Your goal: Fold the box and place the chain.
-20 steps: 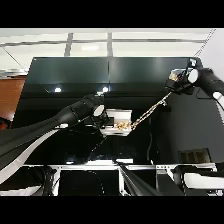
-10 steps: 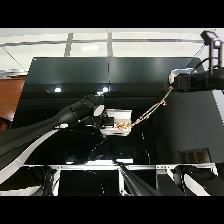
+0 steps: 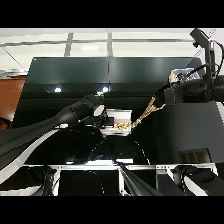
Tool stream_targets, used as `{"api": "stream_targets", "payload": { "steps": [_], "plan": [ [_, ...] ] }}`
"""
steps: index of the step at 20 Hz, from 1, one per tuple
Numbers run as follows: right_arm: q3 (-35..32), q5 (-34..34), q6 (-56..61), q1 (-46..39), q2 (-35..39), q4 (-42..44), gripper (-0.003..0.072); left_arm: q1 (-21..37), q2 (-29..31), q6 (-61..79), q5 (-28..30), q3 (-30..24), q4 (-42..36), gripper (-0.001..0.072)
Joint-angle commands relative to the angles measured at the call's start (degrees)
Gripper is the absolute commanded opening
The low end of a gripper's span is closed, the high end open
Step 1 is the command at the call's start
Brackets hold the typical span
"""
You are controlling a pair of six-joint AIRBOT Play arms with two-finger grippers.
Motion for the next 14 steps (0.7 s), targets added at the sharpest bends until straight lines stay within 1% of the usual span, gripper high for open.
{"api": "stream_targets", "payload": {
  "steps": [1, 3, 6, 9, 14],
  "plan": [
    [-0.04, -0.33, -0.22, 1.22, -0.22, 4.11, 0.0022, 0.04, -0.02, 0.0, -0.09, 0.02, 0.0, 0.003],
    [-1.66, -1.73, -0.22, 1.22, -0.59, 8.48, 0.0022, 0.04, -0.02, 0.0, -0.11, 0.02, 0.0, 0.003],
    [-6.08, -4.59, -0.52, 1.29, -1.73, 13.73, 0.0022, 0.04, -0.02, 0.0, -0.11, 0.02, 0.0, 0.003],
    [-10.73, -10.25, -1.55, 3.34, -3.3, 17.25, 0.0022, 0.04, -0.02, 0.0, -0.11, 0.02, 0.0, 0.003],
    [-13.03, -15.15, -2.14, 8.24, -9.4, 17.07, 0.0023, 0.04, -0.02, 0.0, -0.11, 0.02, 0.02, 0.003]
  ]
}}
